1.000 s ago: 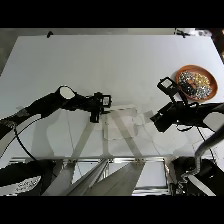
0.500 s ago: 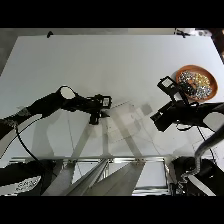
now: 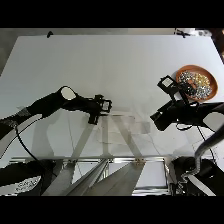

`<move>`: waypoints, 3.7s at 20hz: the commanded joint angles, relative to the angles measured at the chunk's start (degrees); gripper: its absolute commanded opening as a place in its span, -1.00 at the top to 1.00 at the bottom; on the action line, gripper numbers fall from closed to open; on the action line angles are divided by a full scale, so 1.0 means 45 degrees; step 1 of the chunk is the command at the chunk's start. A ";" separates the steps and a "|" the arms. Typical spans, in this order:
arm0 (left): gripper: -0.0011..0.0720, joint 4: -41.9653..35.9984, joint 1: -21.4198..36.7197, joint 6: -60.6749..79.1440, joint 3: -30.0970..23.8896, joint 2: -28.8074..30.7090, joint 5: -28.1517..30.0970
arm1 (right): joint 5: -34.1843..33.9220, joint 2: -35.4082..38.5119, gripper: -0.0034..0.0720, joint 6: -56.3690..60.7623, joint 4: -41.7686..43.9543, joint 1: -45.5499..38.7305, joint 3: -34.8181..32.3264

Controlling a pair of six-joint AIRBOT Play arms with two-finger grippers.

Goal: Fold the box and place the chain.

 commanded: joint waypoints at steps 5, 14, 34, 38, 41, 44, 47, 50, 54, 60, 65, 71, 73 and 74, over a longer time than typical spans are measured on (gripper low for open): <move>0.96 -0.1311 0.0015 0.0330 -0.0005 0.0005 0.1637 | -0.0078 -0.0010 -0.31 0.0010 -0.0005 0.0000 -0.0005; 0.96 -0.2404 0.0015 0.0340 -0.0005 0.0053 0.1656 | -0.0330 -0.0010 -0.31 0.0010 -0.0058 0.0000 -0.0005; 0.95 -0.2579 0.0015 -0.0253 -0.0005 -0.0350 0.1010 | -0.0578 -0.0126 -0.31 -0.0107 -0.0141 0.0000 -0.0005; 0.95 -0.2574 0.0015 -0.0311 -0.0005 -0.0350 0.1059 | -0.0593 -0.0126 -0.31 -0.0102 -0.0141 0.0000 -0.0005; 0.95 -0.2492 0.0015 -0.1418 -0.0005 -0.0316 0.1229 | -0.0607 -0.0126 -0.31 -0.0107 -0.0141 0.0000 -0.0005; 0.95 -0.1409 -0.0185 -0.2375 0.0029 -0.0044 0.1817 | -0.0622 -0.0126 -0.31 -0.0107 -0.0151 0.0000 -0.0005; 0.95 -0.0204 -0.0651 -0.3021 0.0131 0.0039 0.2234 | -0.0622 -0.0126 -0.31 -0.0102 -0.0160 0.0000 -0.0005; 0.95 -0.0214 -0.0860 -0.3016 0.0131 0.0039 0.2229 | -0.0622 -0.0126 -0.31 -0.0107 -0.0155 0.0000 -0.0005; 0.95 -0.0199 -0.0831 -0.3011 0.0136 0.0039 0.2229 | -0.0612 -0.0126 -0.31 -0.0107 -0.0160 0.0000 -0.0005; 0.95 -0.0199 -0.0831 -0.2778 0.0136 0.0039 0.2375 | -0.0597 -0.0126 -0.31 -0.0112 -0.0141 0.0000 -0.0005; 0.94 -0.0214 -0.0855 -0.2812 0.0131 0.0039 0.2361 | 0.0243 -0.0243 0.84 -0.2239 0.0306 0.0000 -0.0005; 0.94 -0.0223 -0.0855 -0.2812 0.0131 0.0039 0.2356 | -0.0665 -0.0476 0.90 -0.4988 -0.0529 0.0010 -0.0083; 0.94 -0.0253 -0.0855 -0.2812 0.0131 0.0039 0.2356 | -0.0559 -0.0379 0.91 -0.5503 -0.0432 0.0311 -0.0219; 0.94 -0.0253 -0.0855 -0.2812 0.0131 0.0039 0.2351 | -0.0607 -0.0214 0.91 -0.5683 -0.0627 0.0811 -0.0272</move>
